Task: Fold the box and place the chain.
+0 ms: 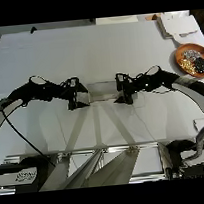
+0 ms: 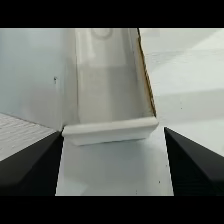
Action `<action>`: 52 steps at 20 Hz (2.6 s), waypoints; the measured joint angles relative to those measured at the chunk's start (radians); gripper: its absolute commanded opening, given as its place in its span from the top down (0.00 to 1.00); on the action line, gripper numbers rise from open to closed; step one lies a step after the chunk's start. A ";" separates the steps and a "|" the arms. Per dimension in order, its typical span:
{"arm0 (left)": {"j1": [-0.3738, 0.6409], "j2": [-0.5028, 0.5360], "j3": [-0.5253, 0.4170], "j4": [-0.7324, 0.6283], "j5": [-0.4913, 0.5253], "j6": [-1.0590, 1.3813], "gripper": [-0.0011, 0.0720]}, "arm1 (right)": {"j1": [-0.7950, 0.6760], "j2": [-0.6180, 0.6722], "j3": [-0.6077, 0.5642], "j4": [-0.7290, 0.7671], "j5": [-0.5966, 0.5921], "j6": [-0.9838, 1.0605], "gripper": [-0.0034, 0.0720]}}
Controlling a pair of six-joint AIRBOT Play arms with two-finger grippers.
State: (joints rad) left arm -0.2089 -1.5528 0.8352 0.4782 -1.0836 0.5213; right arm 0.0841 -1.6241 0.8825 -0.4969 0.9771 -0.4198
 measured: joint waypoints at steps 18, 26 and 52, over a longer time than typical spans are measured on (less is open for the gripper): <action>-0.091 -0.064 0.003 -0.018 0.179 -0.105 0.03 | 0.000 0.000 0.000 0.000 -0.002 0.000 0.34; -0.109 -0.064 0.004 0.026 0.185 -0.109 0.04 | 0.000 0.000 0.000 -0.001 0.000 0.000 0.34; -0.110 -0.064 0.003 0.036 0.182 -0.111 0.70 | 0.000 0.000 0.000 0.000 0.000 0.000 0.34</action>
State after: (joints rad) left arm -0.3191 -1.6169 0.8387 0.5144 -0.9012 0.4103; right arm 0.0837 -1.6241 0.8829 -0.4973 0.9771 -0.4202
